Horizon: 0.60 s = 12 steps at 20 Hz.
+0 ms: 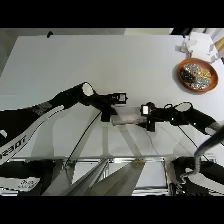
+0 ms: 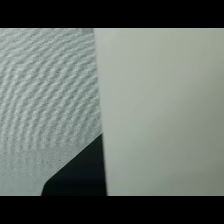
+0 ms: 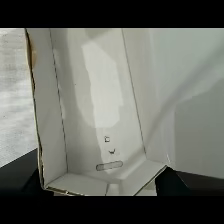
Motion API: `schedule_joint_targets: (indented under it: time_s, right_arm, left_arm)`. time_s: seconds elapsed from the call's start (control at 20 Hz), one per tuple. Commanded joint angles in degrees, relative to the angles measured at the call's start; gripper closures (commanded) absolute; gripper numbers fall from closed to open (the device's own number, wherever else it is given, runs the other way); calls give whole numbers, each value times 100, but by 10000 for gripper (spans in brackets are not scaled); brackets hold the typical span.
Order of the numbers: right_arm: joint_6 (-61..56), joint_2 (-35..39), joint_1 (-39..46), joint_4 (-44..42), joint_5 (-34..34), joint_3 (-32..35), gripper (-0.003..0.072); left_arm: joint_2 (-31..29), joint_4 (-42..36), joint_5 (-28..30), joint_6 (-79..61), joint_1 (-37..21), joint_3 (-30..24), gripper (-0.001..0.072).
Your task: Fold the box and place the chain.
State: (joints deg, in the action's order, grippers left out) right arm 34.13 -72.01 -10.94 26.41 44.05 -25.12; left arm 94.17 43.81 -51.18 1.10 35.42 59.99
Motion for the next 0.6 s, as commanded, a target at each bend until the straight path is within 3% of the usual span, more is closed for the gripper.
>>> schedule_joint_targets:
  time_s: [0.0, 0.05, 0.55]
  right_arm:
    - [48, -111, 0, 9, -9, -11, 262]
    - [48, -109, 0, 9, -9, -11, 287]
    - [46, -109, 0, 72, -11, -11, 284]
  left_arm:
    - [2, -9, 11, 2, 4, 2, 697]
    - [2, -9, 13, 2, 4, 2, 697]
    - [2, -9, 13, 2, 4, 2, 697]
